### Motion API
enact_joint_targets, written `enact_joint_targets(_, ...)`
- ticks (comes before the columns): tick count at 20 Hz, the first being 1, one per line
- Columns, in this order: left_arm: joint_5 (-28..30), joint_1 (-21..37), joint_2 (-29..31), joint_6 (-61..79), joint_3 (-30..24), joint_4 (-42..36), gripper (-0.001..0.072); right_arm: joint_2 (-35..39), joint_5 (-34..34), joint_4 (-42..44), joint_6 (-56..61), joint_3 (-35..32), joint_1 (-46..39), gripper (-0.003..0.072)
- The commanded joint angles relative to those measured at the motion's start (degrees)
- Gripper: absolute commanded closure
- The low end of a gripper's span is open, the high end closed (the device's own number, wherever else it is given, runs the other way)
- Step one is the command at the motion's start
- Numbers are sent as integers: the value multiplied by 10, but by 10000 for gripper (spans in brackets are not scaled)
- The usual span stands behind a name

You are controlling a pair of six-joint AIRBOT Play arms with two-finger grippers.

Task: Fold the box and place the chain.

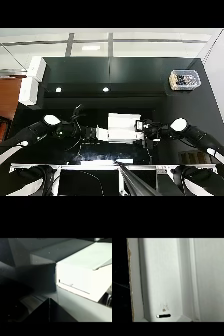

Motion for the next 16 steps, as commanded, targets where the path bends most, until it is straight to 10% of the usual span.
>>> enact_joint_targets(1, -9, -2, 0, 0, 8, -1, 679, 0, 0, 0, 0, 0, 0, 452)
enact_joint_targets(4, -9, -2, 0, 0, 26, -1, 383, 0, 0, 0, 0, 0, 0, 452)
enact_joint_targets(6, -22, -1, 0, 0, 40, -1, 10, 0, 0, 0, 0, 0, 0, 452)
enact_joint_targets(16, -90, -2, 0, -5, 84, 2, 24, 0, 0, 0, 0, 0, 0, 452)
